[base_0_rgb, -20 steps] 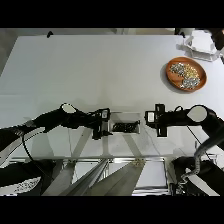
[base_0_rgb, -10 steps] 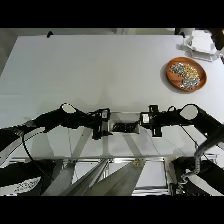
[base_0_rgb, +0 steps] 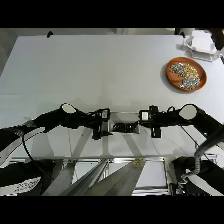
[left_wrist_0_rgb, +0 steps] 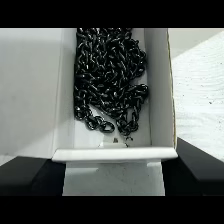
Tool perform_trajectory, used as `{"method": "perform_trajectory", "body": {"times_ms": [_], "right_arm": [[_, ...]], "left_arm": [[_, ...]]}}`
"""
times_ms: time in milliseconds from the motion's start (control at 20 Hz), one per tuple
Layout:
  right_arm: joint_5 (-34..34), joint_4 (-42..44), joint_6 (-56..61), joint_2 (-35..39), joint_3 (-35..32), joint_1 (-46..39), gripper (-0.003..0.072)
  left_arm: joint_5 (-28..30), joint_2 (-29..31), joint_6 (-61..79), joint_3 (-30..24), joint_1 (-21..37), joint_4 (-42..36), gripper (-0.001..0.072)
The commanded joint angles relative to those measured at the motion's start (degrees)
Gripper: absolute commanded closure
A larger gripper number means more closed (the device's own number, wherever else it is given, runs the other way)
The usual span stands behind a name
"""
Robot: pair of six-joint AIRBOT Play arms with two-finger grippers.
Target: Fold the box and place the chain.
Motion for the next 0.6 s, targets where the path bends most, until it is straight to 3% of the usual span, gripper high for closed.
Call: {"method": "perform_trajectory", "body": {"times_ms": [0, 300, 550], "right_arm": [[0.0, -4.8, 4.6, 1.0, 0.0, 0.0, 0.0675], [7.3, -2.0, 5.0, 10.6, 0.0, 0.0, 0.0674], [6.8, 18.2, 4.5, 18.6, 0.0, 0.0, 0.0675]], "left_arm": [[0.0, 0.0, 0.0, 0.0, 0.0, 0.0, 0.0577], [0.0, 0.0, 0.0, 0.0, 0.0, 0.0, 0.0577], [0.0, 0.0, 0.0, 0.0, 0.0, 0.0, 0.0577]]}}
